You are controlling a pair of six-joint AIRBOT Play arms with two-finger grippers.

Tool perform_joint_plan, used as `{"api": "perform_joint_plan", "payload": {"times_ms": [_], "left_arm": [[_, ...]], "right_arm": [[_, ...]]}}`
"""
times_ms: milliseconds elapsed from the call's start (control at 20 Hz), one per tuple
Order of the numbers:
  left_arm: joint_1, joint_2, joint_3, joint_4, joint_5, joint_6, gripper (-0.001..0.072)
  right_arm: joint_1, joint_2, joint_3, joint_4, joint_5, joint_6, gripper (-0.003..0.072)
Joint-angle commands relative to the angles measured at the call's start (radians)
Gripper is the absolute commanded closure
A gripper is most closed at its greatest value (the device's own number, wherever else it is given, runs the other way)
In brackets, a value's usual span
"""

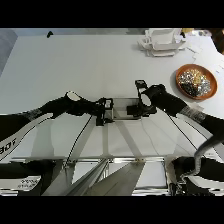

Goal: Fold the box and place the chain.

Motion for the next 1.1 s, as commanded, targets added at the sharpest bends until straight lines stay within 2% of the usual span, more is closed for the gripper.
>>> {"api": "perform_joint_plan", "payload": {"times_ms": [0, 150, 350, 400, 550, 600, 700, 800, 850, 1000, 1050], "left_arm": [[0.000, 0.000, 0.001, 0.001, 0.000, -0.001, 0.0697], [0.000, 0.000, 0.001, 0.001, 0.000, -0.001, 0.0697], [0.000, 0.000, 0.001, 0.001, 0.000, -0.001, 0.0697], [0.000, 0.000, 0.001, 0.001, 0.000, -0.001, 0.0697], [0.000, 0.000, 0.001, 0.001, 0.000, -0.001, 0.0697], [0.000, 0.000, 0.001, 0.000, 0.000, -0.001, 0.0697], [0.000, 0.000, 0.001, 0.001, 0.000, -0.001, 0.0697], [0.000, 0.000, 0.001, 0.001, 0.000, -0.001, 0.0697], [0.000, 0.000, 0.001, 0.001, 0.000, -0.001, 0.0697], [0.000, 0.000, 0.001, 0.000, 0.000, -0.001, 0.0697], [0.000, 0.000, 0.001, 0.001, 0.000, -0.001, 0.0697]], "right_arm": [[-0.001, -0.010, 0.001, -0.006, 0.004, 0.016, 0.0556], [-0.001, -0.010, 0.001, -0.012, 0.005, 0.016, 0.0649], [-0.001, -0.010, 0.001, -0.012, 0.005, 0.006, 0.0661], [-0.001, -0.009, 0.001, -0.012, 0.006, 0.005, 0.0634], [-0.001, 0.019, 0.001, -0.031, 0.008, -0.014, 0.0431], [-0.001, 0.038, 0.001, -0.038, 0.007, -0.060, 0.0387], [-0.001, 0.087, 0.001, -0.061, 0.027, -0.124, 0.0383], [-0.001, 0.141, 0.001, -0.077, 0.064, -0.182, 0.0257], [-0.001, 0.171, 0.001, -0.080, 0.082, -0.219, 0.0218], [-0.009, 0.278, 0.003, -0.070, 0.097, -0.319, 0.0220], [-0.034, 0.309, 0.013, -0.042, 0.098, -0.335, 0.0259]]}}
